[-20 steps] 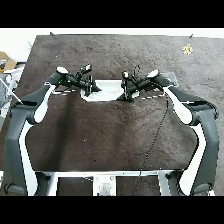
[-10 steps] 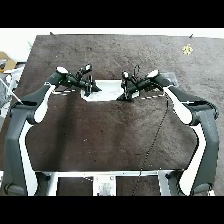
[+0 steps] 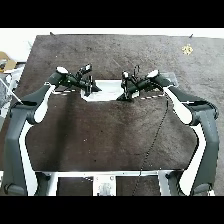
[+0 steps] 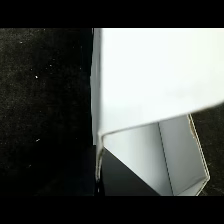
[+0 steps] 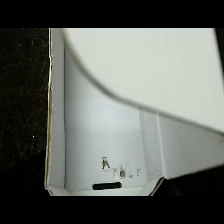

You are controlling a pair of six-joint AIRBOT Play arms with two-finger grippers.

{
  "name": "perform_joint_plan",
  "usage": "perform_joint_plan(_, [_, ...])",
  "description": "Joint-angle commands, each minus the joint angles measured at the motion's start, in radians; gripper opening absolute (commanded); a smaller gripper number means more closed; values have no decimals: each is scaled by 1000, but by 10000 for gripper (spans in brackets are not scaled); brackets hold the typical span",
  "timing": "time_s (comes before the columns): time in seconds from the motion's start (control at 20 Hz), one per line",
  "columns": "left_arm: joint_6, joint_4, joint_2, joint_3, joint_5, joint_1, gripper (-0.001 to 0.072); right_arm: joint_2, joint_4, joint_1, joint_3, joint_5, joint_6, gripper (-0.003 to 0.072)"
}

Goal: Fold the box and place the chain.

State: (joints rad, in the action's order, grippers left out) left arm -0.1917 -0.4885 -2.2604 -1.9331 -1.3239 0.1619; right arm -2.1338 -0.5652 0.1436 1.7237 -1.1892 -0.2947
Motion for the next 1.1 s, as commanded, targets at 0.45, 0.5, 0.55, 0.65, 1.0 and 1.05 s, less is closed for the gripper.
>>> perform_joint_plan(0.45, [0, 2, 0, 0, 0, 0, 11, 0, 0, 0, 0, 0, 0, 441])
perform_joint_plan(0.5, [0, 2, 0, 0, -1, 0, 12, 0, 0, 0, 0, 0, 0, 441])
perform_joint_plan(0.55, [0, 2, 0, 0, -1, 0, 12, 0, 0, 0, 0, 0, 0, 441])
perform_joint_plan(0.65, [0, 2, 0, 0, -1, 0, 12, 0, 0, 0, 0, 0, 0, 442])
perform_joint_plan(1.0, [1, 6, 0, 0, -18, 0, 188, 0, 0, 0, 0, 0, 0, 441])
perform_joint_plan(1.05, [1, 18, 0, 0, -20, 0, 250, 0, 0, 0, 0, 0, 0, 441])
